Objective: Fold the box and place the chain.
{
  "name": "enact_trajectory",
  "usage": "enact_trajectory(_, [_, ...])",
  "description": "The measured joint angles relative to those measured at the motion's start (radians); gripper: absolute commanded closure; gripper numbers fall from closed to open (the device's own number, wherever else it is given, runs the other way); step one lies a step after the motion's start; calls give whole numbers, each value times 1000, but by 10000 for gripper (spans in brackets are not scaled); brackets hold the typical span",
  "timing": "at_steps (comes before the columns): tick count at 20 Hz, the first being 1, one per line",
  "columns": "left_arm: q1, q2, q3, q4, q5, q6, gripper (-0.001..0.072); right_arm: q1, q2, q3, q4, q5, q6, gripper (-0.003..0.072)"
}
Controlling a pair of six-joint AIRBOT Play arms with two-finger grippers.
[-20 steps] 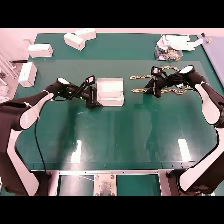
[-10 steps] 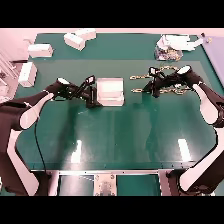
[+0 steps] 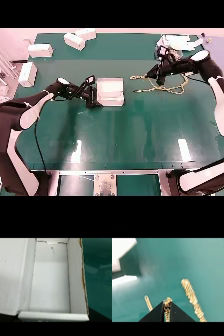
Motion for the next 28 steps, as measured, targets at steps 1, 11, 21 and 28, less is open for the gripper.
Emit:
enact_trajectory(1, [0, 0, 0, 0, 0, 0, 80, 3, 16, 0, -1, 10, 11, 682])
enact_trajectory(11, [0, 0, 0, 0, 0, 0, 80, 48, 32, -7, -32, 33, 68, 682])
enact_trajectory(21, [0, 0, 0, 0, 0, 0, 80, 77, 66, -40, -146, -16, 104, 682])
enact_trajectory(28, [0, 0, 0, 0, 0, 0, 80, 242, 206, -41, -125, -24, 205, 683])
